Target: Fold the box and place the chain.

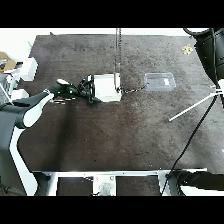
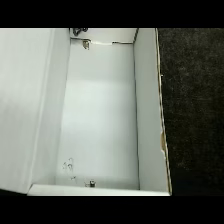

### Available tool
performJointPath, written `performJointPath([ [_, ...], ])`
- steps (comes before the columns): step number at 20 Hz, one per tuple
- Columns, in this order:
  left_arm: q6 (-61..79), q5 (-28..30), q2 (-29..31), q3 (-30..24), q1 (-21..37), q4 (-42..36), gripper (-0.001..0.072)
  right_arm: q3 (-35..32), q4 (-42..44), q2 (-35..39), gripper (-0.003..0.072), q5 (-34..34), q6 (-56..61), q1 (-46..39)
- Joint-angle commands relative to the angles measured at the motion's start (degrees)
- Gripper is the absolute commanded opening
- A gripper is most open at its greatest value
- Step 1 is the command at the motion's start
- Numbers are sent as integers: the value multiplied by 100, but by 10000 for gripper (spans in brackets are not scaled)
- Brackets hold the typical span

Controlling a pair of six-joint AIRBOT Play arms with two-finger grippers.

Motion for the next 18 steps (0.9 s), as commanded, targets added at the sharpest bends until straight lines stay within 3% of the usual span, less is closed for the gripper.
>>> performJointPath([
  [1,0,2,2,2,0,2,348,-111,-378,-9,6,1784,741,-144],
  [3,0,2,2,2,0,2,348,-568,-726,-9,5,2332,1543,-334],
  [7,0,2,2,2,0,2,348,-2186,-634,-81,10,2057,1692,-468],
  [9,0,2,2,2,0,2,348,-2673,-686,-170,367,2041,1690,-479],
  [10,0,0,2,2,0,2,348,-2809,-728,-186,314,2107,1690,-509],
  [14,0,2,2,2,0,2,348,-2999,-723,-203,289,2765,1740,-994],
  [15,0,2,2,2,0,2,348,-3069,-669,-249,201,2874,1779,-1196],
  [18,0,2,2,2,0,2,348,-3117,-398,-752,220,3091,1521,-1679],
])
